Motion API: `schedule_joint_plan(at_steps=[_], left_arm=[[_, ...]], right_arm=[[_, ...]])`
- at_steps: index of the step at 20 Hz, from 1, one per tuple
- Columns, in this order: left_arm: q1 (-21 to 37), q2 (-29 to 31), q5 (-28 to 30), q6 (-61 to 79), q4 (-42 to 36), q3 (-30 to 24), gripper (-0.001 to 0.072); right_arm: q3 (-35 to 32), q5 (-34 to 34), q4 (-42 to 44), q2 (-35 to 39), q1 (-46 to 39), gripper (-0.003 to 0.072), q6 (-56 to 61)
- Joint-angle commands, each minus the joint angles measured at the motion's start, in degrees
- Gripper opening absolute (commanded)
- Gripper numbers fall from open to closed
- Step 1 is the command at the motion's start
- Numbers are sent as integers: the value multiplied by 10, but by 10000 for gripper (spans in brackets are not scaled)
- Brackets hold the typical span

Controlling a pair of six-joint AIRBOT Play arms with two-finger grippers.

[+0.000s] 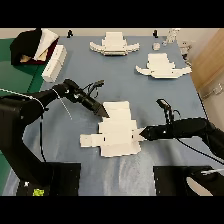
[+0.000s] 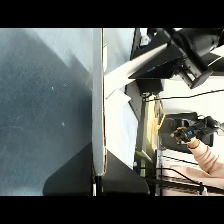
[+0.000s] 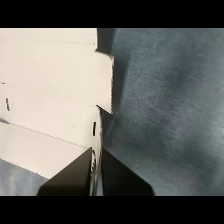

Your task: Fold the box.

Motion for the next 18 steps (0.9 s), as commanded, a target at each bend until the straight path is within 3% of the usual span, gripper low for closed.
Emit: schedule_joint_plan(at_steps=[1,4,8,9,10,11,14,18], left_arm=[[-1,0,-1,7,-3,1,14],[-1,9,0,50,-12,9,11],[-15,65,6,138,-14,8,9],[-21,80,18,150,-13,5,9],[-28,96,35,171,-13,-5,8],[-35,113,57,191,-12,-20,8],[-59,184,148,258,-18,-99,7],[-116,330,347,373,-47,-237,7]], right_arm=[[2,11,-37,0,0,232,0],[8,15,-139,0,0,230,20],[12,36,-304,0,0,233,164],[19,36,-312,0,0,256,177],[31,37,-318,0,0,382,190],[45,37,-325,0,0,452,203],[98,37,-347,1,0,452,235],[143,56,-354,1,0,452,247]])
